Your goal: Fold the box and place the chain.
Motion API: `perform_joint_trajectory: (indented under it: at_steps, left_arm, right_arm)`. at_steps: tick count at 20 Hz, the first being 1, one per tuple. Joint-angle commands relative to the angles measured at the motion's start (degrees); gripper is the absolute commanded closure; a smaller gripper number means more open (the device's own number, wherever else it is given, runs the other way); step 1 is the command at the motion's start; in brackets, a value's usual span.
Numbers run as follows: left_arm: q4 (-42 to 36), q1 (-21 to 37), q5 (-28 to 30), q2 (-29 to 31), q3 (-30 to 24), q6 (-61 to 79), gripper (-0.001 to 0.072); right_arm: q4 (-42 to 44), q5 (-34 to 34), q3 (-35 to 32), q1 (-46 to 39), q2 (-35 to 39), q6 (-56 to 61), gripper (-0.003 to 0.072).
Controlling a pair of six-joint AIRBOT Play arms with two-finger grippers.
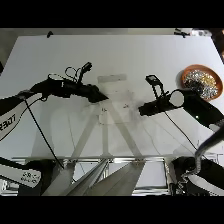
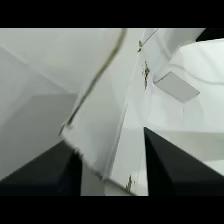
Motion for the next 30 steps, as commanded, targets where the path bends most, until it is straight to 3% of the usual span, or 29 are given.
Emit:
perform_joint_trajectory:
  at_steps: [1,2,3,7,8,9,10,12,15,20,24,27,29,30]
  left_arm:
    - [-4.72,-2.49,2.93,-0.96,0.24,5.29,0.0540]
    - [-4.44,-3.04,3.76,-0.96,0.26,6.91,0.0670]
    - [-4.11,-3.30,4.09,-0.94,0.26,9.01,0.0702]
    - [-4.28,-2.78,3.87,0.20,0.33,12.17,0.0703]
    - [-3.26,-2.58,2.89,0.98,0.33,12.15,0.0703]
    - [-2.12,-2.40,1.40,1.90,0.33,11.91,0.0703]
    - [-1.22,-1.99,-1.11,2.99,0.33,10.78,0.0708]
    - [-0.92,-0.44,-8.68,4.59,0.31,6.71,0.0710]
    - [-0.85,2.08,-18.16,6.03,-0.50,4.81,0.0714]
    - [2.12,0.07,-19.45,8.33,-6.23,4.20,0.0710]
    - [10.91,-2.93,-18.21,8.17,-6.58,3.58,0.0705]
    - [10.84,-3.96,-12.96,8.17,-6.58,3.61,0.0540]
    - [10.27,-4.35,-7.96,8.17,-6.58,3.63,0.0319]
    - [9.29,-4.39,-6.03,8.17,-6.58,4.35,0.0317]
  right_arm:
    - [0.00,1.22,-0.04,0.07,0.04,0.02,0.0677]
    - [0.00,1.55,-0.02,0.07,0.04,0.02,0.0677]
    - [0.00,2.05,-0.02,0.07,0.04,0.02,0.0677]
    - [0.15,5.51,0.02,0.07,0.07,0.04,0.0670]
    - [0.20,7.43,0.31,0.07,0.15,0.07,0.0590]
    - [0.61,10.01,0.98,0.07,0.70,0.04,0.0435]
    - [1.11,11.80,1.70,0.07,1.95,-0.07,0.0326]
    - [1.01,14.43,3.10,0.04,7.04,-0.42,0.0282]
    - [-2.93,18.80,3.61,0.00,18.23,-0.46,0.0268]
    - [-6.91,24.81,3.61,0.00,32.65,0.70,0.0269]
    - [-6.56,24.61,3.61,0.00,36.00,3.65,0.0272]
    - [-6.49,23.45,3.61,0.00,35.91,3.65,0.0274]
    - [-6.49,23.12,3.61,0.00,35.91,3.67,0.0275]
    - [-6.49,23.06,3.61,0.00,35.91,3.67,0.0276]
